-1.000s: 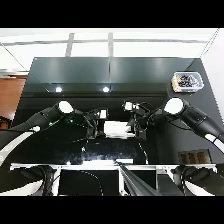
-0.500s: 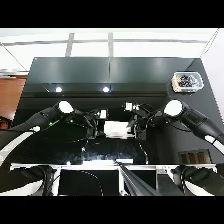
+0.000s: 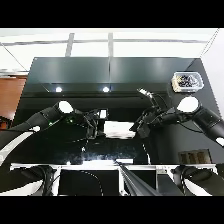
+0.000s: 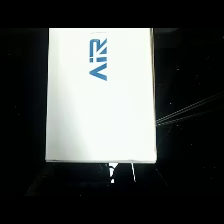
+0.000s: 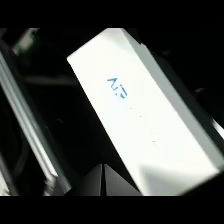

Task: Fold the box and place the chain.

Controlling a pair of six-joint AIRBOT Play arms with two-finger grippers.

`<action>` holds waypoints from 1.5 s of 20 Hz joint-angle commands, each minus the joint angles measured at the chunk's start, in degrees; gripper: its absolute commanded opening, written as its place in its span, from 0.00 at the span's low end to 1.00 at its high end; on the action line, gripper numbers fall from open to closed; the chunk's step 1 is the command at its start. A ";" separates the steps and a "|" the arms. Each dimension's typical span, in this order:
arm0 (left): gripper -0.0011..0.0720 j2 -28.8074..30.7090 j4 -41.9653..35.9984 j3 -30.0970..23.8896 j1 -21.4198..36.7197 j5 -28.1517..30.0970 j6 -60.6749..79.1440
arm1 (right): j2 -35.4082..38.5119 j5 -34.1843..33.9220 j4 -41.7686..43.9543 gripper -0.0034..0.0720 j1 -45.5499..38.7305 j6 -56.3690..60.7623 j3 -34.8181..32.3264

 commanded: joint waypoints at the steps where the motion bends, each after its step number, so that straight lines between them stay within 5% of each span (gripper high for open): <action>1: 0.68 0.00 0.02 0.07 -0.02 -0.04 0.07 | -1.57 -6.78 13.84 0.06 0.61 7.65 -3.65; 8: 0.68 0.00 0.02 0.07 -0.02 -0.04 0.07 | -10.56 -10.62 15.98 0.06 3.06 9.20 -3.65; 19: 0.68 0.00 0.02 0.07 -0.02 -0.04 0.07 | -12.70 -13.05 11.04 0.06 3.06 10.80 -3.65; 25: 0.74 1.99 0.39 0.68 0.11 -0.33 -0.04 | -8.61 2.54 8.52 0.06 -2.80 6.56 1.55; 27: 0.99 4.35 3.15 0.90 0.11 -0.28 -3.91 | -3.76 5.95 6.97 0.06 -8.98 6.95 2.62; 30: 0.99 7.91 12.41 1.27 0.24 -1.84 -14.84 | 4.37 9.51 6.64 0.06 -21.46 7.21 2.62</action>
